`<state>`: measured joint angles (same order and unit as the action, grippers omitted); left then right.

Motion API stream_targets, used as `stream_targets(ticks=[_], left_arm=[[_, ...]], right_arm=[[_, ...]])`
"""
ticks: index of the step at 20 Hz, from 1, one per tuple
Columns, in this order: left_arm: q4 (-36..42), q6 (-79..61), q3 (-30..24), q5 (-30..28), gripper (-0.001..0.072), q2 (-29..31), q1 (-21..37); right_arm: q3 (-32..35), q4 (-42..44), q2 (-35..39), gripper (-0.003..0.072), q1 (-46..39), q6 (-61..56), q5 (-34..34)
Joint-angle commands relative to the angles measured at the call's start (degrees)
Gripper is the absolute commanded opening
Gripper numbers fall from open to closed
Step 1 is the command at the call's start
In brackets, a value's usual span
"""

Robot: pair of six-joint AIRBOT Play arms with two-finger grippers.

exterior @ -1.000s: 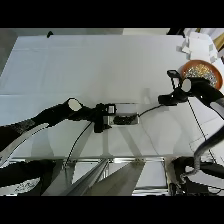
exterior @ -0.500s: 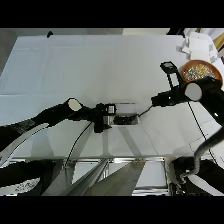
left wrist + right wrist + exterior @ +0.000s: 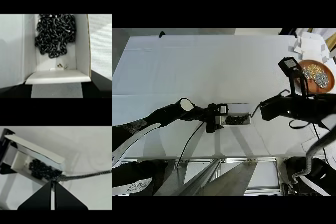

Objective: Fold the box and place the chain.

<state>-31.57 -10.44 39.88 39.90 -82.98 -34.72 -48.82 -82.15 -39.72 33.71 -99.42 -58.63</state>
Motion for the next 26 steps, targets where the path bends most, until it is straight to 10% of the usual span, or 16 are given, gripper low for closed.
stream_targets(ticks=[1,26], left_arm=[[0.0,0.0,0.0,0.0,0.0135,0.0,0.0],[0.0,0.0,0.0,0.0,0.0135,0.0,0.0]], right_arm=[[-0.1,4.7,2.0,0.0018,3.3,-0.9,6.2],[2.3,6.3,-25.1,0.0019,9.0,-0.6,13.1]])
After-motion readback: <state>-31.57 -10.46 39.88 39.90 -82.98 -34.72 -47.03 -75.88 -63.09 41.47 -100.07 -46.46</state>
